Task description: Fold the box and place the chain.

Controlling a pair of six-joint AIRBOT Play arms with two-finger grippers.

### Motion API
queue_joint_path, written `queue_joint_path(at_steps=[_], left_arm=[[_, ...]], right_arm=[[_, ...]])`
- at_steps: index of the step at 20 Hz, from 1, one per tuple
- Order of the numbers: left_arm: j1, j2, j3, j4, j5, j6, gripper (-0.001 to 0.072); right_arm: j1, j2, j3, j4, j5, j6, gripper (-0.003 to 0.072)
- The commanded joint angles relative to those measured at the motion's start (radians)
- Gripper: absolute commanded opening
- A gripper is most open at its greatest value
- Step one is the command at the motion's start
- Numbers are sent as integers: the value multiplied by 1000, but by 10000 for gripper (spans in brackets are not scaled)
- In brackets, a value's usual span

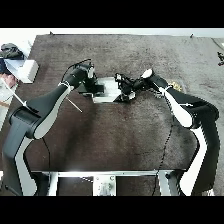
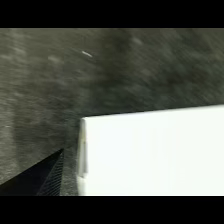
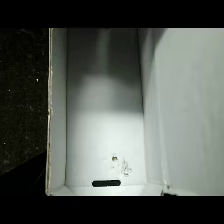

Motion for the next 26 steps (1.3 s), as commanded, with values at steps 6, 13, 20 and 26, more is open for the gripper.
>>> queue_joint_path(at_steps=[6, 13, 20, 26], left_arm=[[4, 40, 32, -26, -56, 174, 434], [4, 5, 31, 18, -42, -32, 175], [4, -20, 20, 40, -5, -56, 175], [3, -23, 23, 44, 10, -70, 42]], right_arm=[[0, 0, 0, 3, -2, 0, 437], [0, 0, 0, 3, -2, 0, 437], [0, 0, 0, 3, -1, 0, 437], [0, 0, 0, 3, -2, 0, 437]])
